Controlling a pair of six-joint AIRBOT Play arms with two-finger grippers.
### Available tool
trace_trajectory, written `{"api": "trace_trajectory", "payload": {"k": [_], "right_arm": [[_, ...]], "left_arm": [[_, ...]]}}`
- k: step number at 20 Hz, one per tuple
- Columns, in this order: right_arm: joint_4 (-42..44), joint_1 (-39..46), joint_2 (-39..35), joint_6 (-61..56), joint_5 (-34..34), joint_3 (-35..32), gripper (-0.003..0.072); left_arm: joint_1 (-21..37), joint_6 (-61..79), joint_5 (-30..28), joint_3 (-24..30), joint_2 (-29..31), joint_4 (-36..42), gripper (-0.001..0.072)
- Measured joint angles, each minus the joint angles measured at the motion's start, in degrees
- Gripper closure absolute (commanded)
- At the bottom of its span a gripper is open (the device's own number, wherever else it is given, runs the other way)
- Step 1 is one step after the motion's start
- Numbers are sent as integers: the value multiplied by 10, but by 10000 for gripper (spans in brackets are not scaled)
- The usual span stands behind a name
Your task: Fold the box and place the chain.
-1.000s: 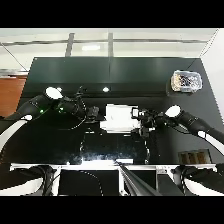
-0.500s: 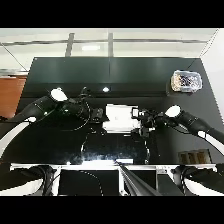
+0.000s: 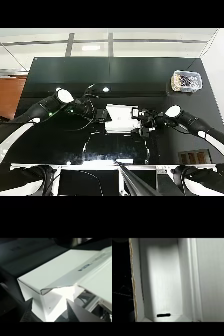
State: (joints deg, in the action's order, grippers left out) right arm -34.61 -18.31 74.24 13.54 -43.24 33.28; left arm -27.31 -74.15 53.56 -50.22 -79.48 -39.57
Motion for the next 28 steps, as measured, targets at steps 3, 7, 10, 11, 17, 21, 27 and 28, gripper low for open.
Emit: {"api": "trace_trajectory", "payload": {"k": [3, 7, 10, 11, 17, 21, 27, 28], "right_arm": [[0, 0, 0, 0, 0, 0, 272], [0, 0, 0, 0, 0, 0, 271], [0, 0, 0, 0, 0, 0, 271], [0, 0, 0, 0, 0, 0, 272], [0, 0, 0, 0, 0, 0, 271], [0, 0, 0, 0, 0, 0, 271], [0, 0, 0, 0, 0, 0, 271], [0, 0, 0, 0, 0, 0, 272]], "left_arm": [[-20, -51, -13, -16, -1, -52, 230], [-44, -126, -19, -29, -2, -120, 230], [-56, -163, -21, -32, -7, -149, 230], [-59, -169, -26, -33, -8, -154, 229], [-68, -206, -34, -34, -11, -172, 224], [-88, -272, -27, -50, -12, -226, 225], [-116, -351, 21, -94, -19, -281, 225], [-122, -363, 28, -98, -19, -289, 226]]}}
